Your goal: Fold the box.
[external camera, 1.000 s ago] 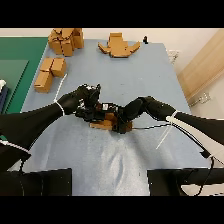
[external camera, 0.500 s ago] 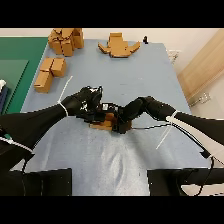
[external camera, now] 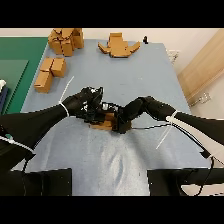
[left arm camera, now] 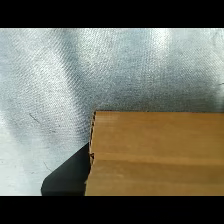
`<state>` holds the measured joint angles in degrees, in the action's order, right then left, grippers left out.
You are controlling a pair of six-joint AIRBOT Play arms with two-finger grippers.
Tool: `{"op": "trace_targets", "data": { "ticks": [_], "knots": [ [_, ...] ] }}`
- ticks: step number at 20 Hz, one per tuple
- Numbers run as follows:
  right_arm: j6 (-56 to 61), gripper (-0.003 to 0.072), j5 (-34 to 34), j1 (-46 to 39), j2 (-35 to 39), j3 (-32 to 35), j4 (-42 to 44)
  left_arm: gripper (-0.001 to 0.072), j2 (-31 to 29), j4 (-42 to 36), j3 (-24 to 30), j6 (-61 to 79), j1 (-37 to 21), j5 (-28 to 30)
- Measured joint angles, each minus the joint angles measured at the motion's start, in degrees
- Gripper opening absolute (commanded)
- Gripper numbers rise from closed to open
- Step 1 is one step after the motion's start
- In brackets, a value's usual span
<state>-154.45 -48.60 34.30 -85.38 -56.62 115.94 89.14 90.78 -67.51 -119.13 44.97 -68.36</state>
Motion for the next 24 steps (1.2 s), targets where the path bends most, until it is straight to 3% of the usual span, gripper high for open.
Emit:
{"op": "trace_targets", "data": {
  "ticks": [1, 2, 13, 24],
  "knots": [
    [-0.02, 0.0508, -0.04, 0.0, 0.0, 0.0, -0.02, 0.0419, -0.22, -0.79, 0.07, 1.18, -0.04, 0.31],
    [0.0, 0.0508, -0.04, 0.0, 0.0, 0.0, -0.02, 0.0486, -0.55, -1.88, 0.07, 1.77, 0.0, 0.61],
    [0.09, 0.0508, -0.11, 0.0, 0.0, 0.02, -0.2, 0.0486, -3.41, -9.44, 0.11, 7.85, -3.08, 6.99],
    [0.04, 0.0508, -0.13, 0.0, 0.0, 0.0, -0.48, 0.0486, -3.52, -20.92, 2.36, 20.04, -11.5, 6.91]
  ]
}}
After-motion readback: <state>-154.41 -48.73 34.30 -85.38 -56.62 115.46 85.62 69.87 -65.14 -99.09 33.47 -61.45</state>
